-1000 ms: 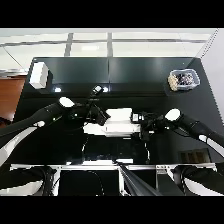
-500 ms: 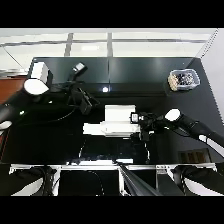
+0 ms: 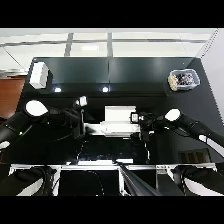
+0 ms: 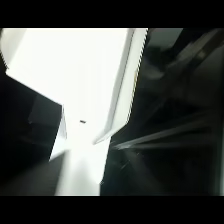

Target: Fold the box and place the chain.

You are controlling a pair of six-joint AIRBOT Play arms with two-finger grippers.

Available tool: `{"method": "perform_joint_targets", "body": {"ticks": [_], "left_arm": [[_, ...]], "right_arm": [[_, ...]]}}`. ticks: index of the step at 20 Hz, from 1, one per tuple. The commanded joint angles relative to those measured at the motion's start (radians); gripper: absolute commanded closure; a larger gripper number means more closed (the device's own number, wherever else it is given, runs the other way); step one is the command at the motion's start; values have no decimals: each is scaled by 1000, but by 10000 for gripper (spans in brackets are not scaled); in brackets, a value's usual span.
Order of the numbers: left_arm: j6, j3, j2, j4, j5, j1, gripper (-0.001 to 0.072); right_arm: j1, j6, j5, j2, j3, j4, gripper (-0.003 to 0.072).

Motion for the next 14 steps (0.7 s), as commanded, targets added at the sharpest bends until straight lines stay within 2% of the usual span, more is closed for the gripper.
{"method": "perform_joint_targets", "body": {"ticks": [1, 3, 4, 7, 10, 12, 13, 14], "left_arm": [[248, -32, -36, 63, 121, -34, -1], [288, -30, -76, 62, 241, -85, 0], [306, -25, -100, 58, 257, -105, 0], [310, -15, -154, 44, 264, -143, 16], [322, -15, -189, -66, 264, -146, 47], [352, -15, -198, -82, 265, -146, 189], [351, -15, -198, -82, 264, -146, 314], [351, -15, -198, -82, 263, -146, 407]], "right_arm": [[1, 0, 0, -1, 0, 0, 620], [1, 0, 0, -1, 0, 0, 620], [1, 0, 0, -1, 0, 0, 620], [1, 0, 0, -1, 0, 0, 620], [1, 0, 0, -1, 0, 0, 620], [1, 0, 0, -1, 0, 0, 619], [1, 0, 0, -1, 0, 0, 620], [1, 0, 0, -1, 0, 0, 620]]}}
